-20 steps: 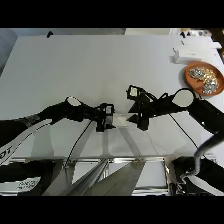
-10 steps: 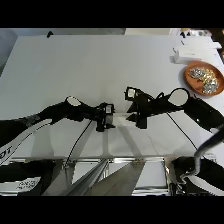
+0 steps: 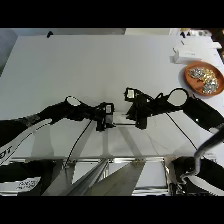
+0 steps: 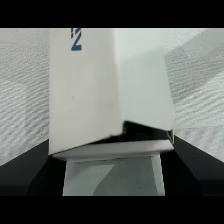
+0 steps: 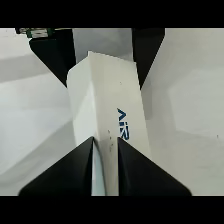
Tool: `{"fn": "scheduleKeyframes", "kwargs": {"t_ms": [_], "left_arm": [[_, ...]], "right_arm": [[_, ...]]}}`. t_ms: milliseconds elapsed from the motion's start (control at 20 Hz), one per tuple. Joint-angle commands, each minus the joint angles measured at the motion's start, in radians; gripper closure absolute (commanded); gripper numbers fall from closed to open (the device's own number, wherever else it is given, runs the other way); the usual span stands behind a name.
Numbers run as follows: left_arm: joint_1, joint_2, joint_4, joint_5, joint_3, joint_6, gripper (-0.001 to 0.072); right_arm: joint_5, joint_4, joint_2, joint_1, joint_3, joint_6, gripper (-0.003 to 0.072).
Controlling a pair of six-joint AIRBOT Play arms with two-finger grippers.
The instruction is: Fold the box and place the chain.
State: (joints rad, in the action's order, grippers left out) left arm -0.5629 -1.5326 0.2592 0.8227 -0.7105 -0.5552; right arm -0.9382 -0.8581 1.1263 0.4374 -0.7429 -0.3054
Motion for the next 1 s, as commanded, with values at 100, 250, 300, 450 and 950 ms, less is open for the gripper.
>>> {"fn": "scheduleKeyframes", "kwargs": {"t_ms": [100,250,300,450,950], "left_arm": [[0.0,0.001,0.003,0.004,0.0,-0.002,0.0457],[0.0,0.001,0.003,0.004,0.0,-0.002,0.0457],[0.0,0.001,0.003,0.004,0.0,-0.002,0.0457],[0.0,0.001,0.003,0.004,0.0,-0.002,0.0457],[0.0,0.001,0.003,0.004,0.0,-0.002,0.0457]], "right_arm": [[0.003,-0.019,0.006,0.005,0.0,-0.001,0.0608],[0.023,-0.032,0.006,0.041,0.001,-0.001,0.0608],[0.046,-0.037,0.006,0.05,0.001,-0.01,0.0624],[0.059,-0.049,0.006,0.053,0.001,-0.02,0.0625],[-0.017,-0.099,0.006,0.055,0.006,-0.064,0.0624]]}}
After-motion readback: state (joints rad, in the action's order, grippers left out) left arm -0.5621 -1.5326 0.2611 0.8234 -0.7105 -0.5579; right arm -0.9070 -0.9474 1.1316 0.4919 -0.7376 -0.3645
